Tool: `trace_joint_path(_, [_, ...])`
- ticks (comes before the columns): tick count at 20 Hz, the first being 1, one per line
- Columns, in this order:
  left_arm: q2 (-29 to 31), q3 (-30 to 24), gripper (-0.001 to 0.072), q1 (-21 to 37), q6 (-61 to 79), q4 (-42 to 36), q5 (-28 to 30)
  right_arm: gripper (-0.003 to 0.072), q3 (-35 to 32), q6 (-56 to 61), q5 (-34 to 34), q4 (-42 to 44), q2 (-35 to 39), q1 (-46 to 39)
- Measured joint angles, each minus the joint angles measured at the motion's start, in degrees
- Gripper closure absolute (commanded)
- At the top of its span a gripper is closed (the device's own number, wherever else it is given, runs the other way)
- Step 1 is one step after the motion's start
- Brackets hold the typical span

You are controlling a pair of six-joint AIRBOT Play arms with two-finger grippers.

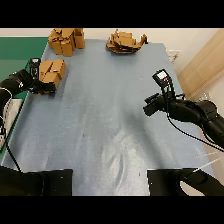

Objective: Fold the box.

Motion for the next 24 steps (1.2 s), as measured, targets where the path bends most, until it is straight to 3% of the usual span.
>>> trace_joint_path(14, [0.0, 1.9, 0.0016, 0.0, 0.7, 0.0, 0.0, 0.0683, 0.0, 0.0, -0.3, 0.9, 0.0, 0.0])
trace_joint_path(24, [1.8, 9.7, 0.0016, 0.0, 1.5, 0.2, -2.9, 0.0683, 0.0, 0.0, -0.4, 1.7, 0.0, 0.0])
